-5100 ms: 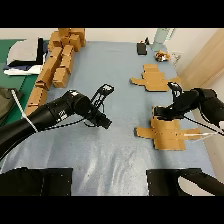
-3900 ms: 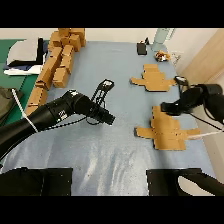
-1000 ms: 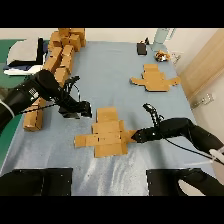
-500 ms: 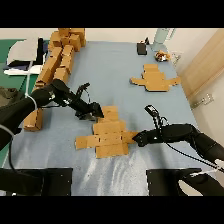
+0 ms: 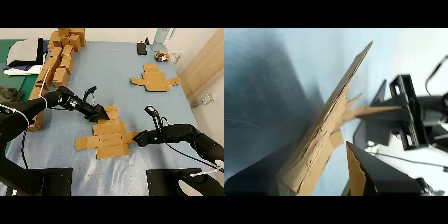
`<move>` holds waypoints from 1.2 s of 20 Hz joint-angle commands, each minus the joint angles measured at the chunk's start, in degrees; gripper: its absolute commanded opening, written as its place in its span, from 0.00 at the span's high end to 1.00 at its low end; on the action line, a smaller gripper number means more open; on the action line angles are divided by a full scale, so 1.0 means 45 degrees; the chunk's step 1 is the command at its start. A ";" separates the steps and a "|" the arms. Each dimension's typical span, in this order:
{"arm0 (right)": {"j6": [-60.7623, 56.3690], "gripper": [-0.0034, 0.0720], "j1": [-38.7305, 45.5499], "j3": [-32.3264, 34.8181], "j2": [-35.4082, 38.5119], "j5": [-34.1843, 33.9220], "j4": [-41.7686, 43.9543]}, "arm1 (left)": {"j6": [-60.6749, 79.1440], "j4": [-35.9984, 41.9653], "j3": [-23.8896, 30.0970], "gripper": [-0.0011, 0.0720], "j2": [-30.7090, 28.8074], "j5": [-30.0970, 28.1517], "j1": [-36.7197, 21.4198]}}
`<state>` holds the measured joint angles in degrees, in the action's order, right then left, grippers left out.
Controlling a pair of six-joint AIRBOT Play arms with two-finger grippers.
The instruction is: Fold the box.
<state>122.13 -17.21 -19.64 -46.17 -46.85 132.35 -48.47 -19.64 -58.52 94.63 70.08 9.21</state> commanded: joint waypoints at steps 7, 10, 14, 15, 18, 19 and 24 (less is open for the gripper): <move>-0.0189 0.96 -0.0015 0.0005 0.0010 -0.0039 -0.0024 | 0.1039 0.0121 -0.0024 0.55 0.0097 0.1151 -0.0005; -0.0189 0.95 -0.0015 0.0005 0.0010 -0.0131 -0.0024 | 0.1209 0.0126 -0.0024 0.68 0.0097 0.1093 -0.0005; -0.0185 0.95 -0.0015 0.0005 0.0010 -0.0180 -0.0024 | 0.1831 0.0126 -0.0024 0.97 0.0097 0.1209 0.0000; -0.0185 0.88 -0.0015 0.0005 0.0010 -0.0175 -0.0034 | 0.1972 0.0131 -0.0024 0.97 0.0092 0.1171 0.0000; -0.1695 0.49 0.0272 -0.0568 0.0015 -0.0559 -0.1258 | 0.3094 0.0131 -0.0034 0.97 -0.0185 0.1001 0.0185; -0.2803 0.46 0.0544 -0.1234 0.0015 -0.1103 -0.2312 | 0.3648 0.0117 -0.0015 0.97 -0.0437 0.0772 0.0393; -0.5833 0.45 0.1957 -0.4896 0.0024 -0.3016 -0.6193 | 0.7038 0.0991 0.0928 0.97 -0.1802 -0.0840 0.1603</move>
<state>104.03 -11.33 -34.35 -46.13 -56.25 113.73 -26.46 -17.72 -56.23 89.12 69.69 13.82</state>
